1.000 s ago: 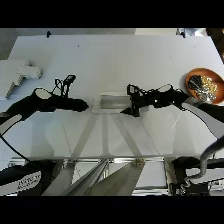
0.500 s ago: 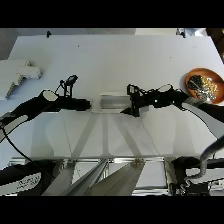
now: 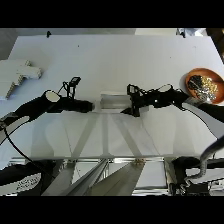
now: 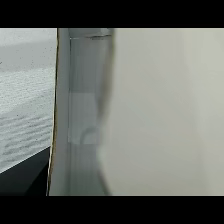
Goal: Fold the box and place the chain.
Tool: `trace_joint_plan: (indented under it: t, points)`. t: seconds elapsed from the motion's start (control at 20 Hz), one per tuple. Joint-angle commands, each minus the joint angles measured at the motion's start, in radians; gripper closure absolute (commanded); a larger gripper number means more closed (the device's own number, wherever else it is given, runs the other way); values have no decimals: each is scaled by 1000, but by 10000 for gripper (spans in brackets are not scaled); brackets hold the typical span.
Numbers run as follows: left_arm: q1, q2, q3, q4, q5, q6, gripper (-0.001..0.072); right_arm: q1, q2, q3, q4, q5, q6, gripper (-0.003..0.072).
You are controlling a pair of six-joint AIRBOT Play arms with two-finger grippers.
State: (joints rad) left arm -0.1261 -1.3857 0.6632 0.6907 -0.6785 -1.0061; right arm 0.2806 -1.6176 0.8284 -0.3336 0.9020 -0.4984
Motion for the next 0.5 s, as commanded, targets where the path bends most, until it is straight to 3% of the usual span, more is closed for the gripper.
trace_joint_plan:
  t: [0.0, 0.45]
  points:
    - [0, 27, 1, 3, -6, 19, 710, 0, 0, 0, 0, 0, 0, 171]
    - [0, 59, 1, -49, -16, 55, 706, 0, 0, 0, 0, 0, 0, 171]
